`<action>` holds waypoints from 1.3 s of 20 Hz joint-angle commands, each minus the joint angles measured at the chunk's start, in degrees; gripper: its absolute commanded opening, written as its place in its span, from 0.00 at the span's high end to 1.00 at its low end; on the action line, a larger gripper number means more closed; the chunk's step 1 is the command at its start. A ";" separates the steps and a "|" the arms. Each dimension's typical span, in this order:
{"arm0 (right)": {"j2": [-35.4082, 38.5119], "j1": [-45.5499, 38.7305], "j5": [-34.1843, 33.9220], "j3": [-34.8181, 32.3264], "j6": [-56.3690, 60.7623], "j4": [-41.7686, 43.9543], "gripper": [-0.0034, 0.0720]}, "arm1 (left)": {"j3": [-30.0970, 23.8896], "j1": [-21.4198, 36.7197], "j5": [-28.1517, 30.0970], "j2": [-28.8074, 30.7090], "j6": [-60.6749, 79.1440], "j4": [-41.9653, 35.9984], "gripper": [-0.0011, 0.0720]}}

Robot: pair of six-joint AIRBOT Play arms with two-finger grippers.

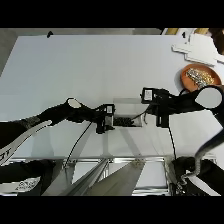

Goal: Fold the box and place the chain.

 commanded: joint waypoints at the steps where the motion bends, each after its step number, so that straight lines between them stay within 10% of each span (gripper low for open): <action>1: 0.26 6.43 -4.13 5.53 4.72 3.04 0.93 | 0.04 0.02 0.00 0.00 0.02 0.02 0.78; 16: -17.09 11.98 -3.91 5.33 10.01 3.32 0.93 | 0.04 0.02 0.00 0.00 0.02 0.02 0.78; 21: -20.55 12.20 -3.54 6.73 14.78 2.73 0.34 | 0.04 0.02 0.00 0.00 0.00 0.02 0.78; 23: -20.61 10.19 2.93 11.39 14.69 2.71 0.43 | 0.04 0.02 0.00 0.00 0.00 0.02 0.78; 25: -20.74 7.21 6.25 18.14 13.00 2.67 0.93 | 0.04 0.02 0.00 0.00 0.02 0.02 0.78; 26: -20.94 5.73 4.92 20.52 11.28 2.82 0.93 | 0.04 0.02 0.00 0.00 0.02 0.02 0.78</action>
